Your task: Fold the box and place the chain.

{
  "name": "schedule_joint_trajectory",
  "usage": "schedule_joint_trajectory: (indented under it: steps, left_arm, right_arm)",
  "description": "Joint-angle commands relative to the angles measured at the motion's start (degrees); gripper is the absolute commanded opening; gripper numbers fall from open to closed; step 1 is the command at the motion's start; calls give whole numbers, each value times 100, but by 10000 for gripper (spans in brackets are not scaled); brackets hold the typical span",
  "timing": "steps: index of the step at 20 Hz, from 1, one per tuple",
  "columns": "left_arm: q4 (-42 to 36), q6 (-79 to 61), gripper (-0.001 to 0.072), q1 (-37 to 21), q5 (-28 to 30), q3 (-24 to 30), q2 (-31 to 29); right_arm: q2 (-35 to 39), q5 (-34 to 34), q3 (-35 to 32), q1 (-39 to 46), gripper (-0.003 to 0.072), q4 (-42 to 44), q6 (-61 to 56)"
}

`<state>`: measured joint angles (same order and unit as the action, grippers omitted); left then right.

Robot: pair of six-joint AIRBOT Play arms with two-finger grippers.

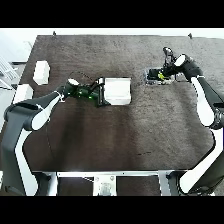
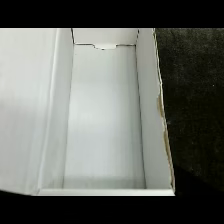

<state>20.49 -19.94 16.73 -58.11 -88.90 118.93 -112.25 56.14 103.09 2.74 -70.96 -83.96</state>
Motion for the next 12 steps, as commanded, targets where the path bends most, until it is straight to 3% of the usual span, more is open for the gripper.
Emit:
schedule_joint_trajectory:
  steps: [1, 3, 5, 7, 12]
  left_arm:
    - [2, 0, 335, -4, 0, 2, 0]
    - [2, 0, 335, -4, 0, 2, 0]
    - [2, 0, 335, -4, 0, 2, 0]
    - [2, 0, 335, -4, 0, 2, 0]
    - [2, 0, 335, -4, -2, 2, 0]
  right_arm:
    - [-70, 208, 2, -28, 251, -22, 46]
    - [-68, 201, 13, -28, 113, -22, 48]
    - [-68, 201, 13, -26, 111, -66, 46]
    - [-68, 184, 13, -26, 17, -153, 46]
    - [-4, 181, 343, -37, 12, -188, -2]
